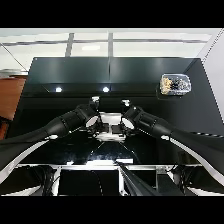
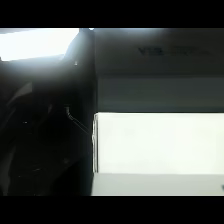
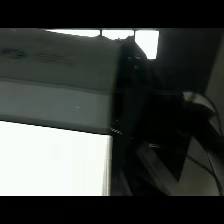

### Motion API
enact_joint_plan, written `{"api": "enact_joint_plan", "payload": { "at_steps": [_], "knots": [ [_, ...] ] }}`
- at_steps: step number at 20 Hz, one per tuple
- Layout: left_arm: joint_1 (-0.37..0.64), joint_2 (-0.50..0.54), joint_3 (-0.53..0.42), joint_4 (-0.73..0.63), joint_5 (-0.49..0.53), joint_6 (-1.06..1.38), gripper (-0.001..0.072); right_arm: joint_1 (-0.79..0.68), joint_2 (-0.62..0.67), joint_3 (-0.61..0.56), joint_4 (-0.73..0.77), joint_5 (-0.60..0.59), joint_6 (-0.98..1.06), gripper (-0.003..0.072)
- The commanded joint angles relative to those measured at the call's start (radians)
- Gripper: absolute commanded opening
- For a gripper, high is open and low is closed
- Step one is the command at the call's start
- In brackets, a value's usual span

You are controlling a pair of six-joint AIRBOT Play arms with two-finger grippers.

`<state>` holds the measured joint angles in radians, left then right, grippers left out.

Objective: Fold the box and place the chain.

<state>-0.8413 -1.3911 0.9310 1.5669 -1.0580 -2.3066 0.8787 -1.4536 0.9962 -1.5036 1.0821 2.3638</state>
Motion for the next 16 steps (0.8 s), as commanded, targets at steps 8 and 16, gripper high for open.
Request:
{"api": "enact_joint_plan", "payload": {
  "at_steps": [8, 16],
  "knots": [
    [0.000, -0.001, 0.000, -0.005, 0.000, -0.005, 0.0033, 0.000, 0.000, 0.049, 0.009, 0.069, -0.017, 0.0308],
    [0.000, -0.001, 0.000, -0.005, -0.002, -0.005, 0.0032, 0.003, -0.019, 0.063, -0.021, 0.087, -0.012, 0.0306]
  ]
}}
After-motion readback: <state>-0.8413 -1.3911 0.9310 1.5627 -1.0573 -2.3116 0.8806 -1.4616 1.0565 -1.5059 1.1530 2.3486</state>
